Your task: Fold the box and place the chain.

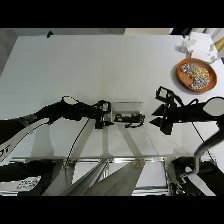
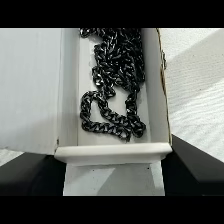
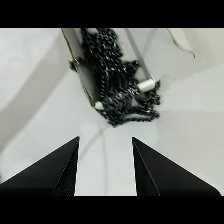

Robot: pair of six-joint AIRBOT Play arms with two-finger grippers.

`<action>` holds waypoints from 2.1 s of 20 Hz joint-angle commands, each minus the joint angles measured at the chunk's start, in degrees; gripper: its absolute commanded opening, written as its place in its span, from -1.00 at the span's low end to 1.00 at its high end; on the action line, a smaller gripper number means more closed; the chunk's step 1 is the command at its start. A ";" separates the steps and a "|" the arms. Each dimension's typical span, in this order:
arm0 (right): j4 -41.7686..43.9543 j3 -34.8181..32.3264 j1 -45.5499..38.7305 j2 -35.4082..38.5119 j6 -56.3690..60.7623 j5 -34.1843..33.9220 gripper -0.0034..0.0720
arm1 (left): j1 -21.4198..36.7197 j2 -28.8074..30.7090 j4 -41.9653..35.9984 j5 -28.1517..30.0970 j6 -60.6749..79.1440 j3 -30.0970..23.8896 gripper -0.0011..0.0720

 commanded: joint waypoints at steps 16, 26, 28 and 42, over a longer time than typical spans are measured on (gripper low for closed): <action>10.78 -11.65 7.23 -13.73 -24.15 -25.79 0.08 | 0.02 0.00 0.00 0.02 0.00 0.02 -0.40; 13.44 -11.65 7.21 -15.26 -25.16 -23.89 -0.65 | 0.02 0.00 0.00 0.02 0.00 0.02 -0.40; 7.80 -11.65 7.17 -12.41 -21.97 -22.91 -0.87 | 0.02 0.00 0.00 0.02 0.00 0.02 -0.40; -10.03 -6.10 7.17 14.19 -3.65 -14.99 -0.87 | 0.02 0.00 0.00 0.00 0.02 0.02 -0.40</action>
